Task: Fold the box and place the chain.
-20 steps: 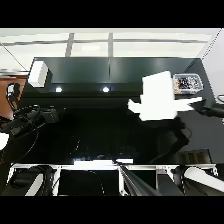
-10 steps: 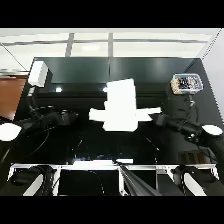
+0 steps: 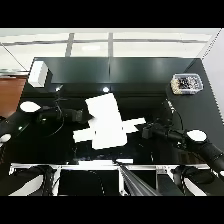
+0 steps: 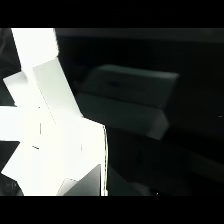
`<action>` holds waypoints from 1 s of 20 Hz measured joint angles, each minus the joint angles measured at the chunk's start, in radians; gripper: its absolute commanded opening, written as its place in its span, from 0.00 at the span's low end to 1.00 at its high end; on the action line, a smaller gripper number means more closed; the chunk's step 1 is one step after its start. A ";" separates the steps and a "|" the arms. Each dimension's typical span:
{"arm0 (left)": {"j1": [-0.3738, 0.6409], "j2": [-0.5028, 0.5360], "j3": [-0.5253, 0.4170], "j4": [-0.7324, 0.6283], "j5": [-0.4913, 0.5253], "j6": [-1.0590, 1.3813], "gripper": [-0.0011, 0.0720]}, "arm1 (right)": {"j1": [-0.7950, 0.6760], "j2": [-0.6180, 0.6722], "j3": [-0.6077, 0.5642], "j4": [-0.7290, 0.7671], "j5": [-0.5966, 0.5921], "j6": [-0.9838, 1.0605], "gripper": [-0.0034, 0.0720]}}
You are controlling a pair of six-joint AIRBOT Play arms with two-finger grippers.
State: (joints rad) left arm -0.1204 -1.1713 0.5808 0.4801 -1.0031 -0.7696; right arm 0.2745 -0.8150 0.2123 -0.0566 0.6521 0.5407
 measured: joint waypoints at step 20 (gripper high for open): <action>-0.044 -0.489 0.380 0.156 -0.481 0.265 0.05 | 0.023 0.001 -0.001 -0.004 -0.019 0.024 0.06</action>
State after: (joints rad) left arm -0.1646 -1.6600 0.9604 0.6365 -1.4841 -0.5049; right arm 0.2974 -0.8143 0.2115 -0.0605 0.6327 0.5652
